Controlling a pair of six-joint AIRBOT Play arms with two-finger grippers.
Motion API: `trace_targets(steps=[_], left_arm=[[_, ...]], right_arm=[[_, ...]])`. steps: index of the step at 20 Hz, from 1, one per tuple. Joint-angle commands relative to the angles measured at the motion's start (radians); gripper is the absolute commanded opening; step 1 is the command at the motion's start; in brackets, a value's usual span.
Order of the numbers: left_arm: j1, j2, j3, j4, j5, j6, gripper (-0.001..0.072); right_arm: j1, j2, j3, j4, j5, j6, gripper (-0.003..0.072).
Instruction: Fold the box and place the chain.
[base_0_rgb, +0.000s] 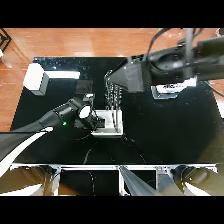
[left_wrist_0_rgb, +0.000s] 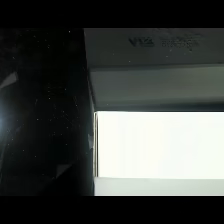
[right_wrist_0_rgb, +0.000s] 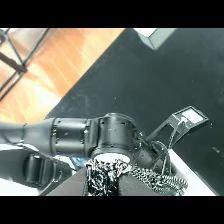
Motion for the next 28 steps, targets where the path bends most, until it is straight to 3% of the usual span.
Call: trace_targets(steps=[1, 4, 11, 15, 20, 28], left_arm=[[0.001, -0.001, 0.0, -0.003, -0.001, 0.0, 0.0021], [0.001, -0.001, 0.0, -0.003, 0.0, 0.0, 0.0022], [0.001, -0.001, 0.0, -0.003, 0.0, 0.0, 0.0021], [0.001, -0.001, 0.0, -0.003, 0.0, 0.0, 0.0021], [0.001, -0.001, 0.0, -0.003, 0.0, 0.0, 0.0021], [0.001, -0.001, 0.0, -0.003, -0.001, 0.0, 0.0022]], right_arm=[[0.014, -0.032, 0.0, -0.043, -0.005, 0.0, 0.0019], [0.013, -0.033, 0.0, -0.076, 0.011, 0.008, 0.0018], [0.014, -0.033, -0.04, -0.196, 0.182, 0.062, 0.0019], [0.02, -0.034, -0.133, -0.167, 0.146, 0.064, 0.0019], [0.064, -0.048, -0.286, -0.089, 0.008, 0.059, 0.0019], [0.095, -0.121, -0.318, -0.132, -0.042, 0.064, 0.002]])
